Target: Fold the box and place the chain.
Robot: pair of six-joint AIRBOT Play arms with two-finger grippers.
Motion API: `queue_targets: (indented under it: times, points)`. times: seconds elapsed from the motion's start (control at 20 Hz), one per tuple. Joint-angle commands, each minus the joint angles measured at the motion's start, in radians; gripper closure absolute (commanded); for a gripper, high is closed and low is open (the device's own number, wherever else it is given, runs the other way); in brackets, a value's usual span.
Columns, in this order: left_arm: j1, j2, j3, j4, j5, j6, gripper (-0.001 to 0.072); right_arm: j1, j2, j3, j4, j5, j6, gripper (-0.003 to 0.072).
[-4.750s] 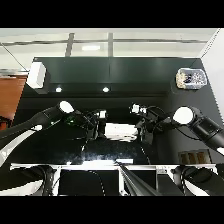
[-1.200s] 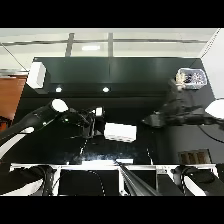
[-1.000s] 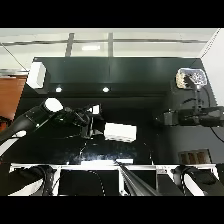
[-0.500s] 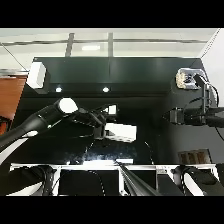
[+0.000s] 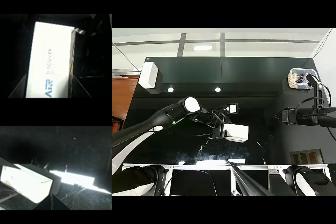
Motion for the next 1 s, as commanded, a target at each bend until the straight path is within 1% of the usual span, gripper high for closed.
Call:
queue_targets:
  times: [0.0, 0.2, 0.4, 0.65, 0.8, 0.95]
  points:
    - [-0.002, -0.008, 0.003, 0.003, 0.000, -0.008, 0.0001, 0.000, 0.001, 0.001, -0.001, 0.000, 0.003, 0.0673]
    - [-0.006, -0.008, 0.003, 0.008, -0.023, -0.007, 0.0001, 0.000, 0.001, 0.001, -0.001, 0.000, 0.003, 0.0672]
    - [-0.043, -0.009, 0.003, 0.067, -0.012, -0.007, 0.0000, 0.000, 0.001, 0.001, -0.001, -0.005, 0.003, 0.0673]
    - [-0.103, -0.016, 0.003, 0.075, 0.108, -0.010, 0.0000, 0.000, 0.001, 0.001, -0.001, -0.005, 0.003, 0.0672]
    - [-0.146, -0.037, 0.003, 0.075, 0.151, -0.014, 0.0000, 0.000, 0.001, 0.001, -0.001, -0.006, 0.003, 0.0672]
    - [-0.179, -0.052, 0.003, 0.075, 0.239, -0.048, 0.0000, 0.000, 0.001, 0.001, -0.001, -0.006, 0.003, 0.0672]
